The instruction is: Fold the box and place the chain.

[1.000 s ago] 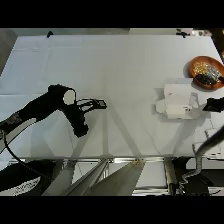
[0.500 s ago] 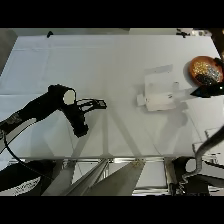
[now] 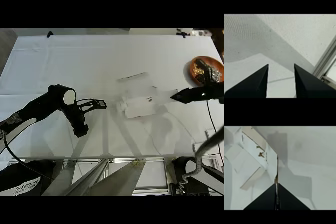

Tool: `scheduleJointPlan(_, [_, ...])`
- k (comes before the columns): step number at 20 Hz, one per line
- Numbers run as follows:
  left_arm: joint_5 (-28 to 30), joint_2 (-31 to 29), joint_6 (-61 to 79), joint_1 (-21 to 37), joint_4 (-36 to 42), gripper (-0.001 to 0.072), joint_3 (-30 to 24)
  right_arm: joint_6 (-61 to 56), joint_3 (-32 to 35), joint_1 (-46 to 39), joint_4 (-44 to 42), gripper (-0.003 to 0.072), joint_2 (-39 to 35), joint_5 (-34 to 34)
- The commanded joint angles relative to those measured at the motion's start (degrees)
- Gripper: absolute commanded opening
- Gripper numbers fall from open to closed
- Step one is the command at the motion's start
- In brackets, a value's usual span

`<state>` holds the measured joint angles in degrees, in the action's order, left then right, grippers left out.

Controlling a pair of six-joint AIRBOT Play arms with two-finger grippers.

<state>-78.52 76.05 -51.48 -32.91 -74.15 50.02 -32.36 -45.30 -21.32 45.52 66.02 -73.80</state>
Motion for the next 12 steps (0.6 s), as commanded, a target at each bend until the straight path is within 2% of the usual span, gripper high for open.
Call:
scheduleJointPlan(1, [0.0,0.0,0.0,0.0,0.0,0.0338,0.0,2.3,9.0,0.7,-5.2,0.0009,-4.7,1.9])
scheduleJointPlan(6, [0.1,0.0,0.0,0.0,2.7,0.0338,0.0,2.4,16.2,0.7,-5.6,0.0009,-7.3,3.4])
scheduleJointPlan(9, [0.4,0.0,0.0,0.0,5.5,0.0335,0.0,2.4,18.5,1.2,-5.4,0.0009,-7.3,4.1])
scheduleJointPlan(12, [0.8,0.0,0.3,0.0,7.7,0.0355,0.0,2.1,19.0,5.8,-4.6,0.0009,-7.3,5.7])
